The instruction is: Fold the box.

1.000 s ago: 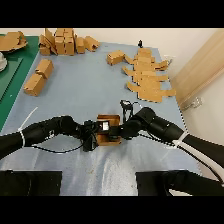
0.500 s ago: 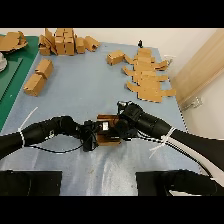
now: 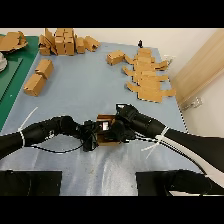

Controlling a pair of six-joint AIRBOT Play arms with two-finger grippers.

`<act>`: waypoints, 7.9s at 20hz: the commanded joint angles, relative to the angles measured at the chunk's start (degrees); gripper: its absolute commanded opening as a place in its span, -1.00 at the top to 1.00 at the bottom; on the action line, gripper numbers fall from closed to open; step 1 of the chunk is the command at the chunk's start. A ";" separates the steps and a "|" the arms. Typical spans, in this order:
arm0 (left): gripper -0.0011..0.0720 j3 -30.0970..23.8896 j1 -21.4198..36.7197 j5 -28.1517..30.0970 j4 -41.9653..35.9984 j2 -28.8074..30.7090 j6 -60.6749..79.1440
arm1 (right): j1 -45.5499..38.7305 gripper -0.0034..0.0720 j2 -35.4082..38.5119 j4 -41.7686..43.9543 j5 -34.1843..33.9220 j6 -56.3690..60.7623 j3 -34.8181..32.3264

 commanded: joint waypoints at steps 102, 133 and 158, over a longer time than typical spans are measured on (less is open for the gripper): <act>-0.31 0.00 -0.04 0.00 0.02 0.04 0.02 | -30.18 0.77 6.86 60.19 3.21 -106.99 -16.28; -0.31 0.00 -0.04 0.00 0.02 0.04 0.02 | -8.28 -0.32 20.70 27.93 29.31 -130.03 -18.95; -0.31 0.00 -0.04 0.00 0.02 0.04 0.02 | -6.25 0.22 23.52 27.28 29.35 -129.85 -18.82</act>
